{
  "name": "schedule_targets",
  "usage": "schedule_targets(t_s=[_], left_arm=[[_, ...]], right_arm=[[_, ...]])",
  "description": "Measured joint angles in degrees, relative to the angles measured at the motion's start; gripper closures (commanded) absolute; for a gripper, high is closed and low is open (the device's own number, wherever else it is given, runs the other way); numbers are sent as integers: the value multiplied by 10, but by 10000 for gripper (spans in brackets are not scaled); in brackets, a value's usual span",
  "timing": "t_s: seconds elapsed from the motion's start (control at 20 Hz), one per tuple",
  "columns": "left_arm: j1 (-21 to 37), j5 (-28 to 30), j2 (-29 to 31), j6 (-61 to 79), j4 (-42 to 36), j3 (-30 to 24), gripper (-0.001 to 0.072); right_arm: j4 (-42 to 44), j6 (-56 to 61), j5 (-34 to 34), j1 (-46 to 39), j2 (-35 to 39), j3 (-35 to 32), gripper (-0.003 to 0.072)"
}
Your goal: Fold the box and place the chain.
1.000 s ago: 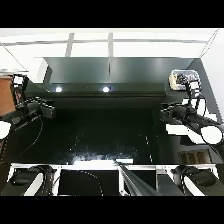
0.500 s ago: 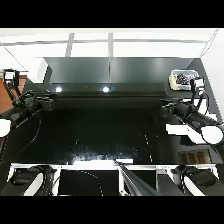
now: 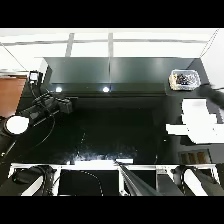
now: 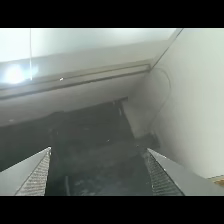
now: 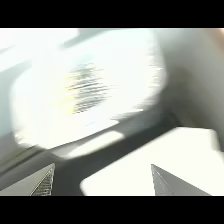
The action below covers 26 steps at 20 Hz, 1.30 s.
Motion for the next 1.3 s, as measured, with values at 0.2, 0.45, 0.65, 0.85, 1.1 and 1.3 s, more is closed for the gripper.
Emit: schedule_targets(t_s=[0.2,0.45,0.65,0.85,1.1,1.3], left_arm=[[-13,12,-4,0,-3,0,3],[-17,18,-8,0,-3,0,3],[-18,20,-15,0,-3,0,3],[-18,21,-22,-2,-5,0,3],[-18,16,-25,-1,-6,0,3],[-19,14,-26,-1,-6,0,4]], right_arm=[[-12,-4,180,-247,-144,154,-27],[9,-89,307,-407,-302,287,-26],[98,-203,468,-440,-451,399,-26],[137,-251,575,-426,-529,450,-13],[136,-272,625,-397,-552,465,209],[104,-265,635,-374,-547,461,669]])
